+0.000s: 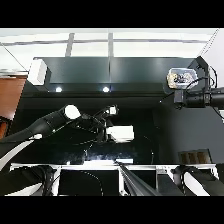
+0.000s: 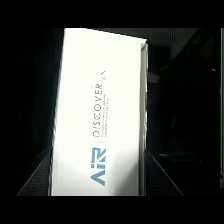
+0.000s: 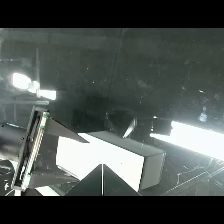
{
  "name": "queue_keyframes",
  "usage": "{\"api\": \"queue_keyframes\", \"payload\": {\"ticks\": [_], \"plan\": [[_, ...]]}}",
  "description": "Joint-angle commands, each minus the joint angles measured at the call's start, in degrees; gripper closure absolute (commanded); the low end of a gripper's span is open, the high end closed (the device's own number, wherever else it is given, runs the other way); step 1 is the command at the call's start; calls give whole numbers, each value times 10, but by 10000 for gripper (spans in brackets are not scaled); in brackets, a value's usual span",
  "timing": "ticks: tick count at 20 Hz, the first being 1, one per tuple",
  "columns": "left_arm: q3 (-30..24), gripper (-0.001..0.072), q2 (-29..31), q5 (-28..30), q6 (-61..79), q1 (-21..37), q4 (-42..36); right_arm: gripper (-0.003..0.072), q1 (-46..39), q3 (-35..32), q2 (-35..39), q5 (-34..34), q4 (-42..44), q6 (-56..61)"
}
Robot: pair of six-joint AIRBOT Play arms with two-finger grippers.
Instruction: Fold the box and place the chain.
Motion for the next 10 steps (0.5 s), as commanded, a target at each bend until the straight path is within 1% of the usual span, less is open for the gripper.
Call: {"api": "queue_keyframes", "payload": {"ticks": [1,2,4,7,8,10], "plan": [[0,1,-1,11,0,-11,32,678,0,0,0,0,0,0],[0,0,-2,23,0,-23,48,678,0,0,0,0,0,0],[-1,0,-9,61,-1,-52,52,678,0,0,0,0,0,0],[-1,0,-21,158,-29,-97,52,678,0,0,0,0,0,0],[-1,0,-25,180,-35,-107,52,678,0,0,0,0,0,0],[-1,0,-33,195,-35,-121,52,678,0,0,0,0,0,0]]}}
